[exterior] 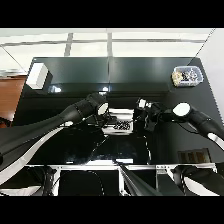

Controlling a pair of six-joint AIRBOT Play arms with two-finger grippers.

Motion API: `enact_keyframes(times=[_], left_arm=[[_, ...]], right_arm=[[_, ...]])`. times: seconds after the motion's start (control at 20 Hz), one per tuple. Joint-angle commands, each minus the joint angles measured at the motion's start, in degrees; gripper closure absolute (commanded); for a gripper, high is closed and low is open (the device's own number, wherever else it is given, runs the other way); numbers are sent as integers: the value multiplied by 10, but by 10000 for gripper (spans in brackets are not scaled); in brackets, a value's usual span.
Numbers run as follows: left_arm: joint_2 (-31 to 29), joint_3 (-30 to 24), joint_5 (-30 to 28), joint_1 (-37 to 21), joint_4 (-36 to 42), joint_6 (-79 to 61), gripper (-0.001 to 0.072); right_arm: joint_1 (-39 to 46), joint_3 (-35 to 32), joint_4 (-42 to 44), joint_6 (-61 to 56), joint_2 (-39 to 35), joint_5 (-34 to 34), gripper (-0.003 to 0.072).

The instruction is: Fold the box and place the chain.

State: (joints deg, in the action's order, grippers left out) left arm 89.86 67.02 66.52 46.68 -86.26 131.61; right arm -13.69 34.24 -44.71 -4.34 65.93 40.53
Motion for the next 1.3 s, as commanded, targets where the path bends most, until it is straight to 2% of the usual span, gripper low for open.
enact_keyframes(times=[0.0,0.2,0.3,0.4,0.5,0.9,0.95,1.0,1.25], left_arm=[[0,0,0,0,0,0,678],[0,0,0,0,0,0,679],[0,0,0,0,0,0,678],[0,0,-1,0,0,0,678],[0,0,-1,0,0,0,679],[0,0,-13,0,0,0,678],[0,0,-17,0,0,0,678],[0,0,-18,0,0,0,678],[0,0,-17,0,0,2,678]], right_arm=[[15,9,-70,-216,-93,56,677],[15,64,-26,-376,-206,182,677],[15,96,61,-429,-230,197,676],[14,104,188,-450,-228,195,676],[-1,104,237,-451,-222,191,676],[-74,82,130,-502,-153,151,671],[-78,81,108,-515,-147,148,605],[-78,81,85,-527,-145,144,497],[-19,83,53,-527,-151,181,496]])
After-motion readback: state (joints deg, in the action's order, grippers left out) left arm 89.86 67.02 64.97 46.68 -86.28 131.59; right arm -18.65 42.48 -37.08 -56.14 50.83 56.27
